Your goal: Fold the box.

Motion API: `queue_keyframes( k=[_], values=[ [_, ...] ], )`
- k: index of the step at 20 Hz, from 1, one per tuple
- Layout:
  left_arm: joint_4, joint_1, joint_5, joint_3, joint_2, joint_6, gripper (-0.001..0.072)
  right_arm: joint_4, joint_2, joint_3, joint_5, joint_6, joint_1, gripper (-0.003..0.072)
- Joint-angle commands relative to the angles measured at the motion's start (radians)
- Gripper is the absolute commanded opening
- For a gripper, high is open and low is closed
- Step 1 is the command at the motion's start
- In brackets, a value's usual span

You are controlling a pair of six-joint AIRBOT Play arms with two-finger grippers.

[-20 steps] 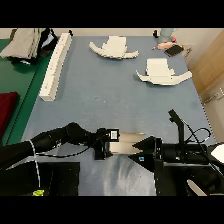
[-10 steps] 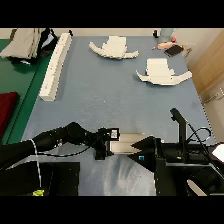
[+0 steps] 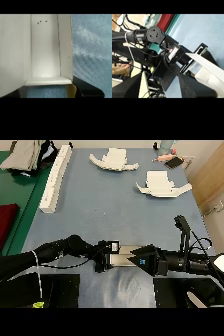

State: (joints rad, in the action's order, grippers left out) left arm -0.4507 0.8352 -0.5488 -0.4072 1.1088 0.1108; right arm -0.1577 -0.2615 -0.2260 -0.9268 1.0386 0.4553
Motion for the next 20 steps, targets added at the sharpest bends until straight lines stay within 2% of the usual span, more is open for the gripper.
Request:
queue_keyframes(
  k=[1, 4, 5, 6, 11, 14, 17, 18, 19, 20],
  values=[
    [0.001, 0.0, 0.0, 0.001, -0.001, 0.0, 0.066, 0.005, 0.001, 0.0, 0.027, 0.02, -0.001, 0.0719],
    [0.0, 0.0, 0.0, 0.001, -0.001, 0.0, 0.0657, 0.005, 0.001, 0.0, 0.027, 0.022, 0.0, 0.0718],
    [-0.001, 0.0, 0.0, 0.001, -0.001, 0.0, 0.0582, 0.005, 0.001, 0.0, 0.027, 0.038, 0.0, 0.0719],
    [-0.012, 0.0, -0.001, 0.001, -0.001, -0.007, 0.0467, 0.005, 0.001, 0.0, 0.028, 0.055, 0.0, 0.0719],
    [-0.032, 0.0, -0.001, 0.001, 0.0, -0.034, 0.0471, 0.018, 0.001, 0.0, 0.027, 0.068, 0.0, 0.0719],
    [-0.032, 0.0, -0.001, 0.001, 0.0, -0.034, 0.0472, 0.021, 0.001, 0.0, 0.024, 0.146, 0.001, 0.0719],
    [-0.032, 0.0, -0.001, 0.001, 0.0, -0.033, 0.0471, -0.049, 0.001, 0.0, 0.023, 0.229, 0.0, 0.0674],
    [-0.032, 0.0, -0.001, 0.001, 0.0, -0.033, 0.0471, -0.098, 0.001, 0.0, 0.021, 0.275, 0.0, 0.0466],
    [-0.032, 0.0, -0.001, 0.001, 0.0, -0.033, 0.0471, -0.146, 0.001, 0.0, 0.019, 0.306, 0.0, 0.0169],
    [-0.032, 0.0, -0.001, 0.001, 0.0, -0.033, 0.0471, -0.18, 0.001, 0.0, 0.019, 0.315, 0.0, 0.0147]
  ],
)
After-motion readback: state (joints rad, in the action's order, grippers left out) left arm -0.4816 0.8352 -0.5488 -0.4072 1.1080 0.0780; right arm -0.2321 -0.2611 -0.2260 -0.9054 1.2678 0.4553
